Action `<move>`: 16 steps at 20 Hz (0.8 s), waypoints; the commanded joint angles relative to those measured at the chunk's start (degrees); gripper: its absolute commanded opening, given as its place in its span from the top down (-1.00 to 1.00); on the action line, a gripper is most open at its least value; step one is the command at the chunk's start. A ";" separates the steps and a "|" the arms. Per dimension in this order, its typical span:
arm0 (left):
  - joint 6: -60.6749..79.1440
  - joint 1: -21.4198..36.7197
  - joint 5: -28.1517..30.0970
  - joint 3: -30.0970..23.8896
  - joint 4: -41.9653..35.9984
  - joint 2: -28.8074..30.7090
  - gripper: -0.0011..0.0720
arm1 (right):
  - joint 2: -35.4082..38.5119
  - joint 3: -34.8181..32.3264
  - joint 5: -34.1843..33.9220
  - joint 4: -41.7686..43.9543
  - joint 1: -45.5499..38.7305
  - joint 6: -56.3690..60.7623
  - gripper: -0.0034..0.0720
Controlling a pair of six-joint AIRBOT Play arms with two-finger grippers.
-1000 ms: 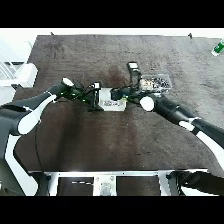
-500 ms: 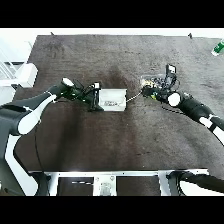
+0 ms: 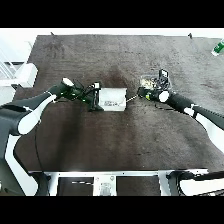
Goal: Fold the box and place the chain.
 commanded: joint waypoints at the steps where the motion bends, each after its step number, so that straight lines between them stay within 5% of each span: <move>1: 0.02 0.04 0.02 0.00 0.02 0.02 -0.47 | -4.70 3.61 -0.57 1.60 0.76 0.04 0.00; 3: 0.00 0.04 0.02 0.00 0.00 0.02 -0.47 | -6.10 4.83 -1.09 2.27 0.68 0.42 0.42; 4: 0.02 0.04 0.02 0.00 0.02 0.02 -0.47 | -6.08 4.90 -1.88 2.25 0.68 -0.24 0.88; 8: 0.02 0.04 0.02 0.00 0.02 0.02 -0.47 | -2.62 4.87 4.24 2.03 1.25 -1.53 0.89; 16: 0.02 0.04 0.02 0.00 0.00 0.02 -0.47 | 24.57 4.79 10.32 1.05 7.82 -9.51 0.89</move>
